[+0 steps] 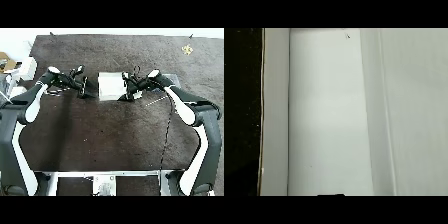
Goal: Fold the box and place the chain.
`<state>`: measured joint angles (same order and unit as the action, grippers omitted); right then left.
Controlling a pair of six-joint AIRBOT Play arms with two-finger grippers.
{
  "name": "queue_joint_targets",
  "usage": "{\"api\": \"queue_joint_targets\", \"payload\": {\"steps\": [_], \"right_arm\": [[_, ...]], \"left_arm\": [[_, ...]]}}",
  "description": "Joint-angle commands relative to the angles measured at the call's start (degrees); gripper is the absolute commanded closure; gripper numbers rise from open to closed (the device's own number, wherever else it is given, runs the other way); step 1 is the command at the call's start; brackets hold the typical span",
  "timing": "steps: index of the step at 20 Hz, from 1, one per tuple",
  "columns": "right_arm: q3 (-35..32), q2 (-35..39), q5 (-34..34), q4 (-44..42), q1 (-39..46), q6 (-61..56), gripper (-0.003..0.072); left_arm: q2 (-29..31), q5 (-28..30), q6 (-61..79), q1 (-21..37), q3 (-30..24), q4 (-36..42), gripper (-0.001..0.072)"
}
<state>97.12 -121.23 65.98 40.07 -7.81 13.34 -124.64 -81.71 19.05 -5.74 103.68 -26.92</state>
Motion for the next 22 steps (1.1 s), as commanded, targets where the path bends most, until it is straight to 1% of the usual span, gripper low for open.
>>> {"api": "queue_joint_targets", "payload": {"steps": [1,3,6,9,13,16,18,22], "right_arm": [[0.0,0.0,0.0,0.0,0.0,0.0,0.0268],[0.0,0.0,0.0,0.0,0.0,0.0,0.0267],[0.0,0.0,0.0,0.0,0.0,0.0,0.0267],[0.0,0.0,0.0,0.0,0.0,0.0,0.0267],[0.0,0.0,0.0,0.0,0.0,0.0,0.0267],[0.0,0.0,0.0,0.0,0.0,0.0,0.0267],[0.0,0.0,0.0,0.0,0.0,0.0,0.0267],[0.0,0.0,0.0,0.0,0.0,0.0,0.0267]], "left_arm": [[-0.5,2.7,1.0,-0.5,-1.9,0.5,0.0005],[-0.6,4.4,1.0,-0.5,-3.3,1.3,0.0005],[-0.6,5.9,1.0,-0.5,-3.3,2.8,0.0004],[-0.6,5.7,2.3,-0.5,-3.3,4.2,-0.0002],[-0.6,4.5,1.6,-0.5,-3.3,4.3,-0.0005],[-0.6,5.7,-3.1,-1.0,-3.3,4.0,-0.0004],[-0.6,6.1,-2.6,-1.6,-3.3,2.5,-0.0004],[-0.6,6.9,-1.9,-1.7,-3.3,2.4,-0.0004]]}}
